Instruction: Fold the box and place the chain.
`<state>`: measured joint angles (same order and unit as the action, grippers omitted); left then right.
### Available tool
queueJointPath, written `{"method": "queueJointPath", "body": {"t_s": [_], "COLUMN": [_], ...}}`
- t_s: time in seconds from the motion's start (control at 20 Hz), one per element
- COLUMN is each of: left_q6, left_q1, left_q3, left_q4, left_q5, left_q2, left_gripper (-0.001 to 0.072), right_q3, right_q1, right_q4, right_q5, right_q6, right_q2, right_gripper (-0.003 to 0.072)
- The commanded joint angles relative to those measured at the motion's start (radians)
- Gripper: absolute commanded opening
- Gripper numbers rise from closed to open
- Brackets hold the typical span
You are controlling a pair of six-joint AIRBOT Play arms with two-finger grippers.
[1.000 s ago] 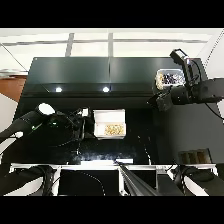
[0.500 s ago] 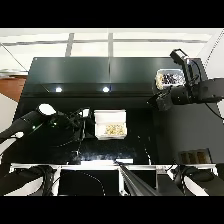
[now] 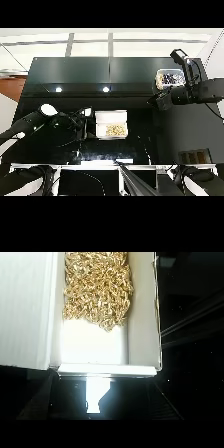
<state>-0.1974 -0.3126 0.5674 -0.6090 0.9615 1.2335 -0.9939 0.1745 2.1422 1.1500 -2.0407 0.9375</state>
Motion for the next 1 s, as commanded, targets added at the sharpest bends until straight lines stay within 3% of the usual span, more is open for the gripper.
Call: {"method": "queueJointPath", "body": {"t_s": [0.0, 0.2, 0.25, 0.3, 0.6, 0.8, 0.95], "left_q6": [0.023, 0.023, 0.023, 0.023, 0.023, 0.027, 0.031], "left_q1": [-0.001, -0.001, -0.001, -0.001, -0.001, 0.0, -0.001], "left_q3": [0.001, 0.001, 0.001, 0.001, 0.0, 0.0, 0.0], "left_q4": [0.0, -0.001, -0.005, -0.012, -0.023, -0.037, -0.023], "left_q5": [0.005, 0.016, 0.016, 0.016, 0.019, 0.029, 0.007], "left_q2": [0.0, 0.0, 0.0, 0.0, 0.0, 0.0, 0.002], "left_gripper": [0.0703, 0.0702, 0.0703, 0.0703, 0.0703, 0.0703, 0.0703], "right_q3": [0.001, 0.048, 0.071, 0.098, 0.307, 0.325, 0.325], "right_q1": [0.0, 0.0, 0.0, 0.0, 0.098, 0.211, 0.232], "right_q4": [-0.008, -0.008, -0.008, -0.007, -0.001, 0.021, 0.03], "right_q5": [0.006, 0.006, 0.007, 0.014, -0.098, -0.218, -0.237], "right_q6": [0.03, 0.073, 0.1, 0.113, 0.402, 0.431, 0.44], "right_q2": [0.001, 0.001, 0.001, 0.001, 0.016, 0.087, 0.114], "right_gripper": [0.0476, 0.0474, 0.0337, 0.0009, 0.002, 0.002, 0.002]}}
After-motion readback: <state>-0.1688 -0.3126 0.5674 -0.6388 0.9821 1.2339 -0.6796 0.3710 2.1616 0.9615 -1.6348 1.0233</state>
